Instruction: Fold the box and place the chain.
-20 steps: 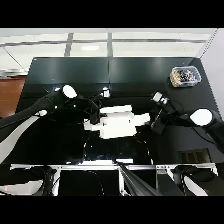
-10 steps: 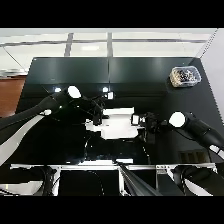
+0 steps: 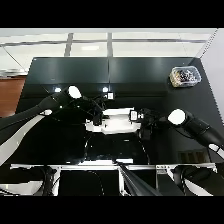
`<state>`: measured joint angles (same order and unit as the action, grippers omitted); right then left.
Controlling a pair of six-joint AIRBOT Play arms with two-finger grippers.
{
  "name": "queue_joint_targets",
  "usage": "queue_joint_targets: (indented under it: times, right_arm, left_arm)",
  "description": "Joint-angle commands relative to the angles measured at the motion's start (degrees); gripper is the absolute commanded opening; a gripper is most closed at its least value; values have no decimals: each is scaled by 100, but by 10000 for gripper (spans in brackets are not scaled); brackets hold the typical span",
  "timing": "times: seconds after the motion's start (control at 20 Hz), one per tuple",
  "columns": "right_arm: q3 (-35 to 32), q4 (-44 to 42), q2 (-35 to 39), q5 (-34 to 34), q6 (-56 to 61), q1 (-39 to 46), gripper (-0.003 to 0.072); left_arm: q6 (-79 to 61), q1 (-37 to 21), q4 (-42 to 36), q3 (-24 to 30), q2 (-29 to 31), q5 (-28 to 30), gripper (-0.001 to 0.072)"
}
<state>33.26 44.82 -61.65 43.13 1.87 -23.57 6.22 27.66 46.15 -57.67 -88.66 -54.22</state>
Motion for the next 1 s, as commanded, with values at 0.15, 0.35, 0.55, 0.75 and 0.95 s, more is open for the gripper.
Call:
queue_joint_targets:
  times: [0.15,0.35,0.55,0.75,0.95]
  right_arm:
    - [162,-385,28,-114,-684,437,704]
    - [160,-1178,-109,90,-1152,833,704]
    - [160,-1692,-457,87,-1650,833,704]
    - [111,-1971,-966,769,-1672,809,704]
    - [66,-1836,-1147,426,-2059,763,704]
  left_arm:
    - [-24,4,-9,-4,-2,2,27]
    - [-50,4,-9,-7,2,2,27]
    - [-372,39,-9,-7,2,-63,27]
    - [-365,68,9,-7,2,-44,27]
    - [-341,68,7,-7,2,-44,27]
